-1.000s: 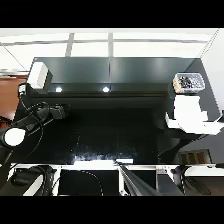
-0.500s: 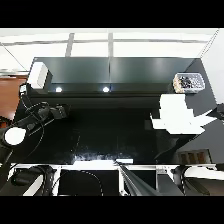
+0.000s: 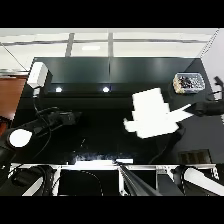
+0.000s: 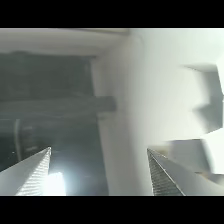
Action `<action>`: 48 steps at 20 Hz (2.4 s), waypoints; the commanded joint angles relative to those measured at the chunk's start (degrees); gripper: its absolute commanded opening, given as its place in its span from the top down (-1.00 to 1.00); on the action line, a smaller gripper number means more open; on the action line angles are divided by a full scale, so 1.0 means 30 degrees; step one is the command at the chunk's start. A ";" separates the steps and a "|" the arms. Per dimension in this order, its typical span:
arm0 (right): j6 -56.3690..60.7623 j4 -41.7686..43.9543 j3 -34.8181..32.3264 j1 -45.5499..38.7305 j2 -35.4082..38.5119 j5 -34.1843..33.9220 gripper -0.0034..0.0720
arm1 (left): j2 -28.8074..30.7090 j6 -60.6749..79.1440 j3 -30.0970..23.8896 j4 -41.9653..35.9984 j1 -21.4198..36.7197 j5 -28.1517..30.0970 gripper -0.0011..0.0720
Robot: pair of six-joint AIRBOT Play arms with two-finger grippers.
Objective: Fold the box and place the chain.
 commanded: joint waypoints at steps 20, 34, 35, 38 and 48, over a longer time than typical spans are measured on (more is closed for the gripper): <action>-0.4459 0.8750 -0.9129 1.0834 0.5654 -0.6761 0.88 | -1.2998 1.7231 0.2973 -1.3347 0.2069 -1.2764 -0.94; -0.4437 0.7468 -0.8816 1.0688 0.5654 -0.6936 -0.51 | -1.6713 1.9839 0.7519 -0.9071 0.1311 -1.5963 0.91; -0.4437 0.7009 -0.8386 1.0484 0.5654 -0.6521 -0.69 | -1.6444 1.9839 0.7548 -0.8837 0.1297 -1.5591 0.91; -0.5042 0.5020 -0.5821 1.0156 0.5654 -0.2652 -0.67 | -1.5001 2.0130 0.7541 -0.8954 0.0984 -1.4666 0.91; -0.6812 0.2361 -0.3024 1.0841 0.5654 -0.2229 -0.67 | -1.2998 2.7183 0.7519 -0.4495 -0.3191 -0.7970 0.91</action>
